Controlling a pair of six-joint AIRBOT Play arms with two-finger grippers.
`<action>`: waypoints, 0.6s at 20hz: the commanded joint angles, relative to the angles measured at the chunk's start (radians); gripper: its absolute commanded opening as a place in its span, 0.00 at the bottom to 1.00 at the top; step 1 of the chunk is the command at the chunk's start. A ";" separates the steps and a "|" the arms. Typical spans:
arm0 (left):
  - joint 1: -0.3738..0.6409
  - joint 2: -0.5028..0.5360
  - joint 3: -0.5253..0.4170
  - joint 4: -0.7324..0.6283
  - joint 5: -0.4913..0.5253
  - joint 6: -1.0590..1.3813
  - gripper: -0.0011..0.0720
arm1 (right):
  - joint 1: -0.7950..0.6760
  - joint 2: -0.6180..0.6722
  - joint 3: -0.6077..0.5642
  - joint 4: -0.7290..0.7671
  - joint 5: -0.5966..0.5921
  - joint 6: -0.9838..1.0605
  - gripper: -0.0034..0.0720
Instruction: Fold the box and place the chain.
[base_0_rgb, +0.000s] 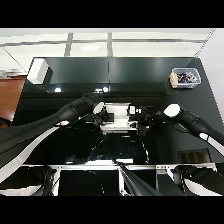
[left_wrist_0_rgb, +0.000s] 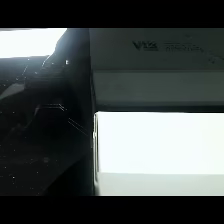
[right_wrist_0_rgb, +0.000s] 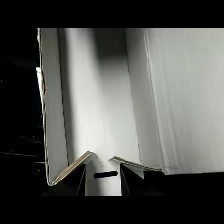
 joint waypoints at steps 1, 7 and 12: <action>0.000 0.000 0.001 -0.001 0.004 0.000 0.05 | 0.000 -0.016 0.000 0.061 -0.008 0.002 0.36; 0.000 0.000 0.001 -0.001 0.012 0.000 0.05 | 0.000 -0.018 0.000 0.062 -0.007 0.002 0.36; 0.000 0.000 0.001 -0.001 0.012 0.000 0.05 | 0.000 -0.018 0.000 0.062 0.002 0.002 0.36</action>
